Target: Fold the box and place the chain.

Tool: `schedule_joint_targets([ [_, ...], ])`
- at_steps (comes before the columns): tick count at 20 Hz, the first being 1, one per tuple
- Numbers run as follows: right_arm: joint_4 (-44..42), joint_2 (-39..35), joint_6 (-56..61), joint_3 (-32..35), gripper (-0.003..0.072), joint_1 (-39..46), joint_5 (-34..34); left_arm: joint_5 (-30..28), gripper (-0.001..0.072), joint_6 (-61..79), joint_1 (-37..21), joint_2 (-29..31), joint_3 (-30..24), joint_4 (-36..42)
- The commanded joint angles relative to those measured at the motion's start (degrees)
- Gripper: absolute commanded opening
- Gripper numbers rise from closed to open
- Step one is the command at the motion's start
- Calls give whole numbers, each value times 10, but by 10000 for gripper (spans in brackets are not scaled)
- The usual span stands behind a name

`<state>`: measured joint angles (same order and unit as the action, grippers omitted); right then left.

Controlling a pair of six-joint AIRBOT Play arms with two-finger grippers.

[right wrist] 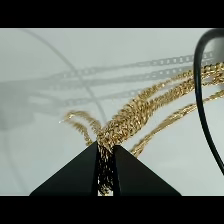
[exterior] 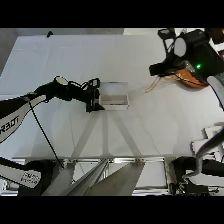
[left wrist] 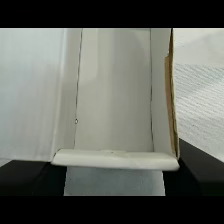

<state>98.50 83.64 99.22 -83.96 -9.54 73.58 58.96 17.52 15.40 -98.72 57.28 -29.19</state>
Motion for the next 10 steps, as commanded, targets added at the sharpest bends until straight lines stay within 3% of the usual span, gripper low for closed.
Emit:
schedule_joint_targets([
  [1, -3, -2, 23, 2, 13, -69, -8, 0, 209, 0, 0, 0, 0, 0],
  [10, -19, -5, 24, 2, 13, -203, -3, 0, 209, 0, 0, 0, 0, 0],
])
